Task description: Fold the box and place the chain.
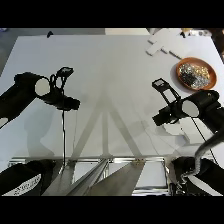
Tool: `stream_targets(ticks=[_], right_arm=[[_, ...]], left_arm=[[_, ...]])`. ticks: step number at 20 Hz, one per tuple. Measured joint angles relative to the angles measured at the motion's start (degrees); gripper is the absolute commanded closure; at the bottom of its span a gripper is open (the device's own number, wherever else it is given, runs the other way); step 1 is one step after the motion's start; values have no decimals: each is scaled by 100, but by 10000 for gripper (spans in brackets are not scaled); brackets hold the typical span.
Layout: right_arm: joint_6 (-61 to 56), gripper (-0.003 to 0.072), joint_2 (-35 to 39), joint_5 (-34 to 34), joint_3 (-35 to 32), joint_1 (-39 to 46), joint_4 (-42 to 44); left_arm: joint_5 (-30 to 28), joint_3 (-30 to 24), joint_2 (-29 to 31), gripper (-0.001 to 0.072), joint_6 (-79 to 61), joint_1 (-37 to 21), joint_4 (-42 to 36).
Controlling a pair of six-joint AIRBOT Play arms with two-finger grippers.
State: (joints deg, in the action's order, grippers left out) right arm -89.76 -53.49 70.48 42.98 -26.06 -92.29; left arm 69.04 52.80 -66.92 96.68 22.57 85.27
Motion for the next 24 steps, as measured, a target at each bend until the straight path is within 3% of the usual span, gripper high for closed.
stream_targets(ticks=[6, 10, 14, 20, 21, 23, 24], right_arm=[[-48, 678, 0, 35, 101, 448, -520], [199, 678, -2, -61, 599, 2385, -708], [752, 673, -28, -157, 935, 4315, -87], [1121, 667, -332, -612, 1047, 5359, -96], [1145, 577, -505, -669, 1054, 5460, -146], [1224, 119, -916, -763, 1060, 5733, -232], [1276, 38, -1093, -789, 1071, 5882, -269]], left_arm=[[0, 0, 0, 699, -2, 0, 0], [2, -2, 0, 699, 0, 0, 2], [2, -2, 0, 699, -2, 0, 2], [2, 0, 0, 699, 0, 0, 2], [2, -2, 0, 699, 0, 2, 0], [2, -2, 0, 699, 0, 0, 2], [2, -2, 0, 699, 0, 0, 2]])
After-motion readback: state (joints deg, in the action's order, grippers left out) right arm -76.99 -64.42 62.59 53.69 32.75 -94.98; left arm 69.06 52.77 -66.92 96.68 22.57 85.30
